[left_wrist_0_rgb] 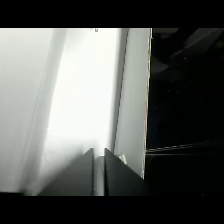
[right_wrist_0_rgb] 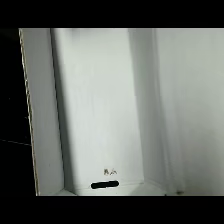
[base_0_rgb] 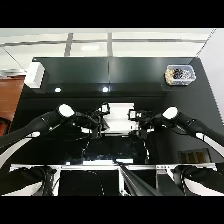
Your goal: Fold the box and place the chain.
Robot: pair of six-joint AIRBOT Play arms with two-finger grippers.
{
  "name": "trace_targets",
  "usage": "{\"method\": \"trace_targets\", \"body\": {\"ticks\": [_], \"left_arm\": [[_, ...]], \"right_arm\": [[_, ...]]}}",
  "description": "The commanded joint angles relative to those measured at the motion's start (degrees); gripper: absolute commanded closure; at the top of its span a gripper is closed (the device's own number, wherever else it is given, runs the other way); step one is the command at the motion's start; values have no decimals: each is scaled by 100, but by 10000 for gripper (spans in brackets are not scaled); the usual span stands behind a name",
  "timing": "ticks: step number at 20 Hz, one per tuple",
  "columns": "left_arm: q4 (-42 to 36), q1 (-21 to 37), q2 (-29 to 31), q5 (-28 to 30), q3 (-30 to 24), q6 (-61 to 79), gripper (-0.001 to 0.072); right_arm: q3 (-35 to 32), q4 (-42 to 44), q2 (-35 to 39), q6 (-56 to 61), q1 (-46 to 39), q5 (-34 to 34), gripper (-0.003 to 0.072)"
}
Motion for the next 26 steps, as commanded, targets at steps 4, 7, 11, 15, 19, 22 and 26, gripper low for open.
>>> {"method": "trace_targets", "body": {"ticks": [4,7,11,15,19,22,26], "left_arm": [[-90,-15,-52,-35,0,-2,684],[-92,-15,-52,-35,0,-2,461],[437,4,299,-72,20,-190,686],[1952,400,1294,-457,17,-1956,687],[4411,1226,1840,-1003,-28,-5595,687],[4470,2273,1729,-1189,-240,-8015,685],[1410,3866,1060,-1971,-682,-7197,685]], "right_arm": [[-2,7,-2,7,-2,0,580],[0,7,-2,7,-2,0,579],[0,7,-2,7,-2,0,579],[-2,7,-2,7,-2,0,579],[0,4,-2,7,-2,0,580],[0,4,-2,7,-2,0,579],[-2,7,-4,7,-2,0,579]]}}
